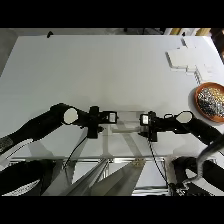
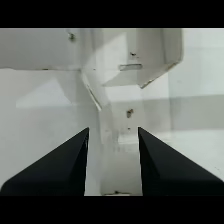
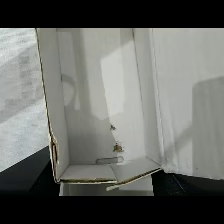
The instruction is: Fold the box and place the chain.
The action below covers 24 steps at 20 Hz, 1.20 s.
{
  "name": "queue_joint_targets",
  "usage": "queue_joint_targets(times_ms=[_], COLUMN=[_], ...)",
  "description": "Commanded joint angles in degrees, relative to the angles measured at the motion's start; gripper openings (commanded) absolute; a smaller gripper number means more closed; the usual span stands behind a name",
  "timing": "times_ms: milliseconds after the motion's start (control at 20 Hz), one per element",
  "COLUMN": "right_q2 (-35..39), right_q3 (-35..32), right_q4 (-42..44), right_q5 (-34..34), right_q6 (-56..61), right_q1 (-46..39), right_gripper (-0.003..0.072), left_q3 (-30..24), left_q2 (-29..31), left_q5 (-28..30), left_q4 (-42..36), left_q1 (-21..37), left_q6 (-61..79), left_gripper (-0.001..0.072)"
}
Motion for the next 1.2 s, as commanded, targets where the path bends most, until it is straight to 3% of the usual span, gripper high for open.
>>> queue_joint_targets(times_ms=[0, 200, 450, 600, 1150], right_q2=[0.04, 0.04, 0.04, 0.04, 0.04], right_q3=[0.0, 0.0, 0.0, 0.0, 0.0], right_q4=[0.04, 0.02, 0.02, 0.02, 0.02], right_q5=[0.0, 0.0, 0.0, 0.0, 0.0], right_q6=[0.0, 0.0, 0.0, 0.0, 0.0], right_q1=[-0.02, -0.02, -0.02, -0.02, -0.02], right_gripper=[0.0341, 0.0341, 0.0341, 0.0341, 0.0341], left_q3=[-0.04, -0.04, -0.04, -0.04, -0.04], left_q2=[-1.73, -4.07, -4.42, -4.44, -4.46], left_q5=[4.31, 6.73, 4.87, 3.13, 6.45], left_q4=[-2.58, -4.2, -4.74, -4.94, -8.81], left_q1=[-0.81, -2.47, -3.04, -3.41, -5.11], left_q6=[1.88, 1.86, 1.86, 1.86, 6.6], left_gripper=[0.0353, 0.0353, 0.0343, 0.0272, 0.0264])
